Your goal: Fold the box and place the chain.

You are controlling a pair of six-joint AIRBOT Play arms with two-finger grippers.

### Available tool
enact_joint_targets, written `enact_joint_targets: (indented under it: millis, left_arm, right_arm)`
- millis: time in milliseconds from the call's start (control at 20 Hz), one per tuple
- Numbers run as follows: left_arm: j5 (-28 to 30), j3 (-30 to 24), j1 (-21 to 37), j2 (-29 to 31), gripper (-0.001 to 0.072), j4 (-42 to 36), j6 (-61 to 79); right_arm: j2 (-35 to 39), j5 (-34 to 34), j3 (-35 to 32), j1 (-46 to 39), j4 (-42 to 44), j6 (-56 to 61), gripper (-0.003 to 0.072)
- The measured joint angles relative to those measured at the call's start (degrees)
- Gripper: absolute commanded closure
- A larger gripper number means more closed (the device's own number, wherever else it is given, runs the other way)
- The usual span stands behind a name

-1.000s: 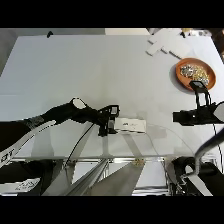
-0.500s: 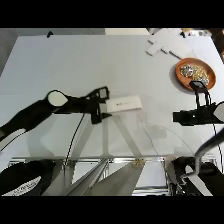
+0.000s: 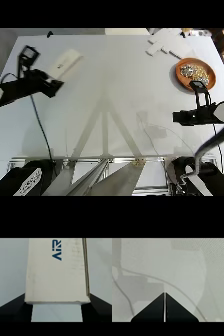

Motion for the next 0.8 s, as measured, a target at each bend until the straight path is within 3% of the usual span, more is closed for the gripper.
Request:
enact_joint_targets:
  millis: [150,350,700,750,800]
  left_arm:
    - [-0.48,-0.04,8.76,0.39,0.0705,8.79,-9.35]
    - [-3.17,-0.09,16.09,-2.36,0.0705,20.11,-17.73]
    - [-12.92,-0.09,22.73,-9.11,0.0694,25.66,-24.87]
    - [-14.34,-0.09,23.19,-9.92,0.0661,25.97,-25.51]
    - [-15.32,-0.07,23.52,-10.62,0.0581,26.01,-26.05]
  right_arm:
    - [0.0,0.0,0.0,0.02,0.0,0.0,0.0668]
    - [0.0,0.0,0.0,0.02,0.0,0.0,0.0668]
    - [0.0,0.02,0.0,0.02,0.0,0.0,0.0668]
    - [0.0,0.0,0.0,0.0,0.0,0.0,0.0668]
    - [0.0,0.02,0.0,0.02,0.02,0.0,0.0668]
